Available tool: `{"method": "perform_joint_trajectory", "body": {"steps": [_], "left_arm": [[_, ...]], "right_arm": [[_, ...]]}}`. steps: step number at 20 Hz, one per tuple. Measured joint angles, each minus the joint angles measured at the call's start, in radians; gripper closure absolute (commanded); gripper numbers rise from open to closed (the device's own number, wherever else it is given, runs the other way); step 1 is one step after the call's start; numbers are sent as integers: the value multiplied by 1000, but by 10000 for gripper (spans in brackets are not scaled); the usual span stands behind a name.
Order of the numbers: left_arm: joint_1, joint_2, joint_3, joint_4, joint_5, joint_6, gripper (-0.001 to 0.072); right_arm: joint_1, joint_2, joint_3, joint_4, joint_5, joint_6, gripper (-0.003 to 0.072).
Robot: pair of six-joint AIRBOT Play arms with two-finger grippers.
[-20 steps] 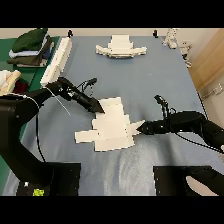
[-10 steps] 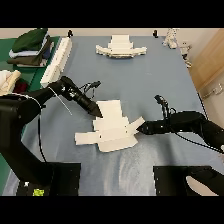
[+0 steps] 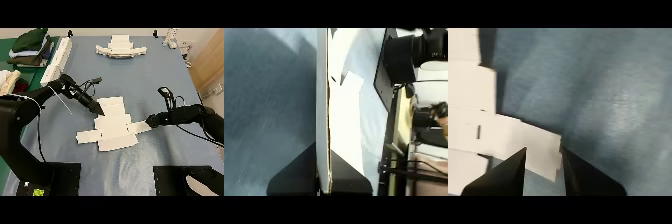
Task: Fold the box.
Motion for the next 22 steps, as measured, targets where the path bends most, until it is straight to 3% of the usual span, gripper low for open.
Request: {"method": "perform_joint_trajectory", "body": {"steps": [4,7,13,17,19,22], "left_arm": [[-44,97,-17,-3,50,138,703],[-100,213,-80,10,163,230,703],[-246,534,-352,17,495,416,703],[-363,746,-566,18,779,541,698],[-402,794,-637,19,870,571,697],[-436,797,-690,19,927,592,697]], "right_arm": [[0,0,26,-275,19,260,354],[0,0,32,-374,50,416,354],[0,0,35,-436,90,553,354],[0,0,35,-445,110,591,354],[0,0,35,-446,123,611,354],[0,0,35,-448,132,628,354]]}}
